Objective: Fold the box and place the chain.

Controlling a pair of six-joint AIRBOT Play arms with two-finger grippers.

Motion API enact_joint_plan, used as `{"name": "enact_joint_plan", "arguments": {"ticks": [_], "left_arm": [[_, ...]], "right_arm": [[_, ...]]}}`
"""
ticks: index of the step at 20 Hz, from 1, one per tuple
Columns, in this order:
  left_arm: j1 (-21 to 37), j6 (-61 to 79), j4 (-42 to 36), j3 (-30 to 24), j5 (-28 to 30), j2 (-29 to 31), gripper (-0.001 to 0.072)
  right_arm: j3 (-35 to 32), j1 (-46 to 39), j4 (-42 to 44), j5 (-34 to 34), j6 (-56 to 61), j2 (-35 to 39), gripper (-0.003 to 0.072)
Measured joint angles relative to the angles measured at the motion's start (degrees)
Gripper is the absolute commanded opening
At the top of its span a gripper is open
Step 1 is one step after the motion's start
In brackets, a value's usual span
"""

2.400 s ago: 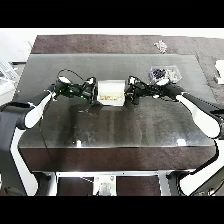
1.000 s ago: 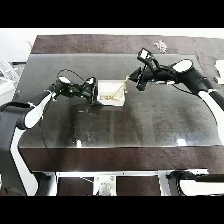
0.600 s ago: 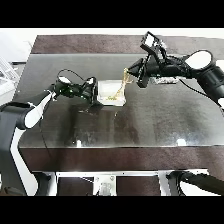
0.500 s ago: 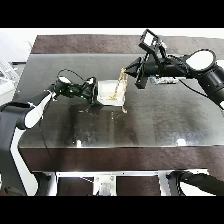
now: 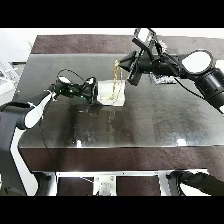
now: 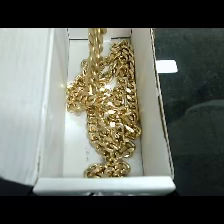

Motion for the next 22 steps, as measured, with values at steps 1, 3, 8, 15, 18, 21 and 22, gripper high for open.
{"name": "enact_joint_plan", "arguments": {"ticks": [1, 3, 8, 15, 18, 21, 22], "left_arm": [[0.0, 0.0, 0.0, 0.0, 0.0, 0.0, 0.0485], [0.0, 0.0, 0.0, 0.0, 0.0, 0.0, 0.0485], [0.0, 0.0, 0.0, 0.0, 0.0, 0.0, 0.0484], [0.0, 0.0, 0.0, 0.0, 0.0, 0.0, 0.0485], [0.0, 0.0, 0.0, 0.0, 0.0, 0.0, 0.0485], [0.0, 0.0, 0.0, 0.0, 0.0, 0.0, 0.0485], [0.0, 0.0, 0.0, 0.0, 0.0, 0.0, 0.0485]], "right_arm": [[0.4, 0.5, 0.0, -1.1, 0.0, 0.0, 0.0004], [1.2, 1.1, 0.0, -3.3, 0.0, 0.0, 0.0004], [2.6, 1.7, -0.1, -7.0, -1.2, 0.0, 0.0004], [2.6, 1.8, -0.1, -8.2, -1.3, 0.0, 0.0004], [1.0, 1.8, -0.1, -8.2, -1.0, 0.0, 0.0005], [-2.1, 1.8, -0.1, -8.2, 0.0, 0.0, 0.0004], [-3.5, 1.8, 0.0, -8.2, 0.1, -0.1, 0.0004]]}}
